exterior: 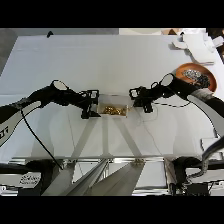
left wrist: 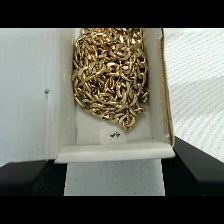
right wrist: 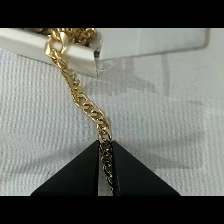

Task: Fold the box and place the chain.

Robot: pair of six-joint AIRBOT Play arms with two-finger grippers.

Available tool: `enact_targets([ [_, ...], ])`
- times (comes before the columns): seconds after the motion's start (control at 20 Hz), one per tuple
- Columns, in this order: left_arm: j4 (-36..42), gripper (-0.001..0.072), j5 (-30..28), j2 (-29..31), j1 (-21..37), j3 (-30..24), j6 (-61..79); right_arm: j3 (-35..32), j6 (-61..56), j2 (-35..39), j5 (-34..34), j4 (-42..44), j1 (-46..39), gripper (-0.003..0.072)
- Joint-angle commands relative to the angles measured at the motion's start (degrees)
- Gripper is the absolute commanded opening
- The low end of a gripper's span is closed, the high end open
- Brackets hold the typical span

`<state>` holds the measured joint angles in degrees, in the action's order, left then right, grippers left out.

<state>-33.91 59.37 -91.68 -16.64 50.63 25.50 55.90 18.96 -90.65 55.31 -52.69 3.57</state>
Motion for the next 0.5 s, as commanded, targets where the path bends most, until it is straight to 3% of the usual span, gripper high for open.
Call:
enact_targets([
  [0.0, -0.02, 0.0340, -0.02, 0.02, 0.00, 0.04, 0.02, -0.04, -2.38, 0.07, 0.70, -0.55, 0.35, 0.0009],
  [0.3, -0.02, 0.0340, -0.02, 0.02, 0.00, 0.04, 0.02, -0.04, -18.27, 9.20, 0.96, -5.62, 6.91, 0.0007],
  [0.45, -0.02, 0.0340, -0.02, 0.02, 0.00, 0.04, 0.00, -0.04, -33.53, 14.88, 1.46, -16.35, 12.48, 0.0007],
])
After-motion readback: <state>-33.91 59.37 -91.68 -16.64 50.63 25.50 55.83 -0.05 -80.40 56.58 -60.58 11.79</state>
